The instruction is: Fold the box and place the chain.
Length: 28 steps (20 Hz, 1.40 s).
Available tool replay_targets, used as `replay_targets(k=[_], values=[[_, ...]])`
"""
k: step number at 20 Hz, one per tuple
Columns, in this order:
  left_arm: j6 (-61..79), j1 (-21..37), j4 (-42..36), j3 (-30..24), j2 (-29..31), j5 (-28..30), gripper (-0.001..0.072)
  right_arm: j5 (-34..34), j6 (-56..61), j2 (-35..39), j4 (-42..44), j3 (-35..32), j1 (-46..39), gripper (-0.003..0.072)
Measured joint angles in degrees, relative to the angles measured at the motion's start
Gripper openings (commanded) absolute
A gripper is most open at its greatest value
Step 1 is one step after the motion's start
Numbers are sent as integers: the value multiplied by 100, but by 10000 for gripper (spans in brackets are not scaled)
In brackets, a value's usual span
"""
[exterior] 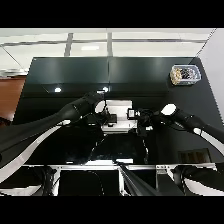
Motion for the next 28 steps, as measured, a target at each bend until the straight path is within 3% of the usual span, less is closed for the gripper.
replay_targets(k=[1, 2, 3, 9, 10, 11, 22, 23, 24, 25, 26, 27, 28], values=[[-17, 0, 20, 0, 0, -11, 327, 0, 0, 0, 0, 0, 0, 417], [-22, 0, 26, 0, 0, -7, 136, 0, 0, 0, 0, 0, 0, 417], [-24, 0, 59, -2, 0, -46, 28, 4, 4, 0, 2, 0, 0, 417], [-24, 0, 76, -2, 0, -46, 28, 0, 4, 2, -7, 0, 0, 418], [-24, 0, 76, -2, 0, -42, 28, 0, 7, 2, -13, 0, 0, 450], [-26, 2, 70, -2, 0, -33, 28, -2, 15, 9, -33, 0, 0, 705], [52, 0, 61, 0, 0, -9, 28, 332, 800, 826, -1104, -2, -131, 720], [72, 0, 61, 0, 0, -13, 28, 363, 822, 870, -1130, -2, -138, 656], [92, 0, 61, 0, -2, -15, 28, 396, 826, 907, -1152, -2, -144, 495], [94, 0, 61, 0, 0, -22, 28, 411, 828, 927, -1161, -4, -151, 476], [101, 0, 61, 0, 0, -22, 28, 409, 828, 946, -1154, -4, -155, 342], [114, 0, 61, 0, 0, -22, 28, 411, 828, 957, -1128, -4, -155, 80], [114, 0, 61, 0, 0, -26, 28, 420, 828, 968, -1084, -4, -155, 63]])
